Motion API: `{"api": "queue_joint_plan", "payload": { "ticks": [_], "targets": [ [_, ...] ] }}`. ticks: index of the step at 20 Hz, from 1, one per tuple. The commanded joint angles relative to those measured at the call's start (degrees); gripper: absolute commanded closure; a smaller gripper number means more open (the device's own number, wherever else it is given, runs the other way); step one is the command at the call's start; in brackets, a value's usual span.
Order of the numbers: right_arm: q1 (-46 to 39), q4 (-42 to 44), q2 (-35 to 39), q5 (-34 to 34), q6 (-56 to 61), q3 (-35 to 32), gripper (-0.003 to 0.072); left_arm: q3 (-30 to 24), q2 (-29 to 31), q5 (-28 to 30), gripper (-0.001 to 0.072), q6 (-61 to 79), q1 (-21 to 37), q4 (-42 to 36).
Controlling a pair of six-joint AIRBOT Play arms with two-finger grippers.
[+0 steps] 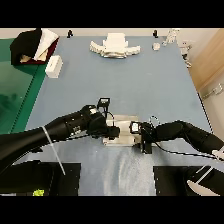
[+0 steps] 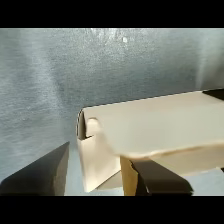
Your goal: Fold the box.
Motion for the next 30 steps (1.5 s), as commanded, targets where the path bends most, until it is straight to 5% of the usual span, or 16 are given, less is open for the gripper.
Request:
{"api": "queue_joint_plan", "payload": {
  "ticks": [1,4,6,14,15,16,17,23,24,25,26,30],
  "targets": [
    [0.0,0.0,0.0,0.0,0.0,0.0,0.0169,4.3,-5.3,-4.8,0.0252,-5.6,-2.5,2.7],
    [0.0,0.0,0.0,0.0,0.0,0.0,0.0169,6.7,-8.3,-8.8,0.0252,-7.0,-2.5,3.0],
    [0.0,0.0,0.0,0.0,0.0,0.0,0.0169,6.9,-8.9,-8.9,0.0367,-7.4,-2.5,3.1],
    [0.0,0.0,0.0,0.0,0.0,0.0,0.0169,7.6,-11.5,-9.4,0.0387,-11.0,-5.1,5.7],
    [0.0,0.0,0.0,0.0,0.0,0.0,0.0169,7.8,-11.6,-9.6,0.0529,-11.5,-5.4,6.9],
    [0.0,0.0,0.0,0.0,0.0,0.0,0.0169,8.1,-11.6,-9.6,0.0548,-11.8,-5.5,7.4],
    [0.0,0.0,0.0,0.0,0.0,0.0,0.0169,8.3,-11.6,-9.6,0.0696,-11.8,-5.6,7.6],
    [0.0,0.0,0.0,0.0,0.0,0.0,0.0170,8.4,-11.6,-9.7,0.0694,-12.0,-5.7,7.3],
    [0.0,0.0,0.0,0.0,0.0,0.0,0.0170,8.5,-11.6,-9.7,0.0657,-11.8,-5.7,7.0],
    [0.0,0.0,0.0,0.0,0.0,0.0,0.0170,8.5,-11.5,-9.7,0.0320,-11.8,-5.7,6.8],
    [0.0,0.0,0.0,0.0,0.0,0.0,0.0169,8.5,-11.5,-9.9,0.0101,-11.9,-5.7,6.6],
    [0.0,0.0,0.0,0.0,0.0,0.0,0.0169,8.5,-11.5,-10.7,0.0104,-11.8,-5.7,6.7]
  ]
}}
